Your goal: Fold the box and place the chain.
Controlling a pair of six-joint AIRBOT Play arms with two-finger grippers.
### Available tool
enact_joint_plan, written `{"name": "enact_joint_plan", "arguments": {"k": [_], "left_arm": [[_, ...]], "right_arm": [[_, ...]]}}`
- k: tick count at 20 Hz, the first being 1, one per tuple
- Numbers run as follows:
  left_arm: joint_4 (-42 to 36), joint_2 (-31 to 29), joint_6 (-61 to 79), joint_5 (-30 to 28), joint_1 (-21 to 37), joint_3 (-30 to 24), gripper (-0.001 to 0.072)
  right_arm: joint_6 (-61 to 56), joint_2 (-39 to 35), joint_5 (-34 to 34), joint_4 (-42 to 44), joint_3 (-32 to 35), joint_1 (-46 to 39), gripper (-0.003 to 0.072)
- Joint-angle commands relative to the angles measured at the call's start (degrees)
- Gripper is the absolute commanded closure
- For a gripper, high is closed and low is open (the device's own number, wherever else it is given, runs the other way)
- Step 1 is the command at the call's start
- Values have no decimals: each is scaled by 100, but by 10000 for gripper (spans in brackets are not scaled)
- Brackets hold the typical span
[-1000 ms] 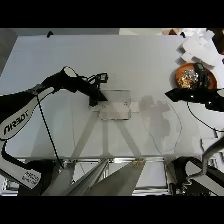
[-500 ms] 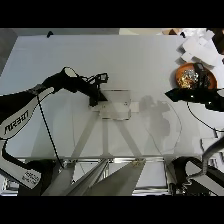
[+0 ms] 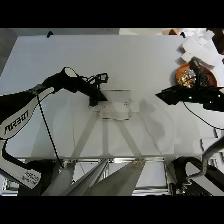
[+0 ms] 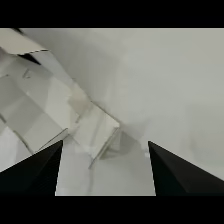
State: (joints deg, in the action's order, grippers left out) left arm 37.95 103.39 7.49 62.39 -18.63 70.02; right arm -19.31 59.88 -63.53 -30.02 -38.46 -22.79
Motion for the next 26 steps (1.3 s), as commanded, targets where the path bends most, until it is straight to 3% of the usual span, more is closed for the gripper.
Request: {"name": "enact_joint_plan", "arguments": {"k": [1, 2, 5, 10, 12, 17, 26], "left_arm": [[2, 2, 2, -4, -4, -2, 696], [0, 2, 0, -2, -2, -2, 696], [2, 2, 0, -2, -2, -2, 696], [0, 2, 2, -2, -4, -2, 696], [0, 2, 0, -4, -4, -2, 696], [0, 0, 2, -2, -4, -2, 696], [0, 0, 2, -2, -2, -2, 696]], "right_arm": [[1440, -267, -474, 260, -11, 498, 60], [1733, -310, -444, 192, -11, 675, 23], [2531, -332, -365, -393, -11, 1165, 22], [2610, -317, 461, -1674, -11, 1934, -5], [2916, -247, 610, -1296, -4, 2020, -5], [5845, 785, -120, -101, 55, 1908, -5], [5121, 1482, 1016, 496, 374, 1915, -7]]}}
